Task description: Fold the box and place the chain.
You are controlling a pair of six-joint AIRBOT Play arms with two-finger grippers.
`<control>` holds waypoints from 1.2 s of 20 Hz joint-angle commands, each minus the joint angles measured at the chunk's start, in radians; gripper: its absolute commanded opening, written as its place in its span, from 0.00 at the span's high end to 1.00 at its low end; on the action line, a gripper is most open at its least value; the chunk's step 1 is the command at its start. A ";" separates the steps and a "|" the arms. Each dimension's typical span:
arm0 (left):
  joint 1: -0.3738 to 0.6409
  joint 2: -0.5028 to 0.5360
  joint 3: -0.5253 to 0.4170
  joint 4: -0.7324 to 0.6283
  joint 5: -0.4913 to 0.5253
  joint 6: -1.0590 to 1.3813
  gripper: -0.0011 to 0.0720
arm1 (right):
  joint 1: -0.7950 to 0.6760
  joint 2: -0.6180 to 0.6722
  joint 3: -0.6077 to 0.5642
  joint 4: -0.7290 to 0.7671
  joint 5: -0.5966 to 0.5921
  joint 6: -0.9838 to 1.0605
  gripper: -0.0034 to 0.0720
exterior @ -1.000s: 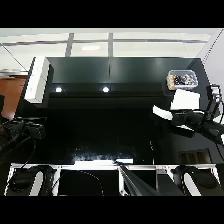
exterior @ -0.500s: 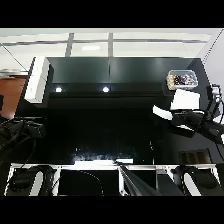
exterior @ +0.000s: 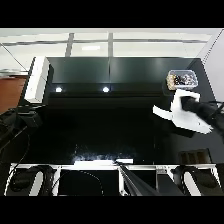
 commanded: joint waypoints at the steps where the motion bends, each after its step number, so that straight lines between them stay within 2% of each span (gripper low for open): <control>1: 0.000 -0.032 0.000 -0.011 0.027 -0.003 0.02 | -0.278 -0.140 0.135 -0.313 0.118 0.196 0.02; 4: 0.000 -0.069 0.000 -0.011 0.015 -0.003 0.02 | -0.577 -0.351 0.265 -0.337 0.243 0.144 0.02; 6: 0.000 -0.088 0.000 -0.011 0.016 -0.003 0.02 | -0.711 -0.455 0.303 -0.323 0.330 0.140 0.02; 8: -0.001 -0.103 0.000 -0.015 0.019 -0.003 0.02 | -0.792 -0.536 0.320 -0.179 0.363 -0.010 0.02; 10: -0.001 -0.116 0.000 -0.017 0.018 -0.003 0.02 | -0.814 -0.626 0.360 -0.002 0.428 -0.207 0.02; 13: -0.001 -0.131 0.000 -0.048 0.017 -0.003 0.02 | -0.773 -0.753 0.436 0.022 0.546 -0.304 0.02; 17: -0.001 -0.151 0.000 -0.067 0.016 -0.003 0.02 | -0.732 -0.883 0.505 0.026 0.638 -0.351 0.03; 18: -0.001 -0.154 0.000 -0.068 0.016 -0.003 0.02 | -0.733 -0.905 0.514 0.037 0.651 -0.351 0.12; 19: -0.002 -0.156 0.000 -0.068 0.016 -0.003 0.02 | -0.733 -0.920 0.515 0.035 0.654 -0.351 0.18; 20: -0.002 -0.156 0.000 -0.068 0.016 -0.003 0.02 | -0.733 -0.929 0.515 0.035 0.653 -0.354 0.18; 21: -0.002 -0.157 0.000 -0.068 0.016 -0.003 0.02 | -0.733 -0.934 0.515 0.037 0.652 -0.362 0.32; 22: -0.002 -0.157 0.000 -0.068 0.017 -0.003 0.02 | -0.733 -0.937 0.515 0.047 0.653 -0.380 0.41; 23: -0.002 -0.157 0.000 -0.068 0.017 -0.003 0.02 | -0.733 -0.937 0.515 0.058 0.653 -0.405 0.42; 24: -0.002 -0.157 0.000 -0.068 0.017 -0.003 0.02 | -0.733 -0.937 0.515 0.077 0.658 -0.434 0.63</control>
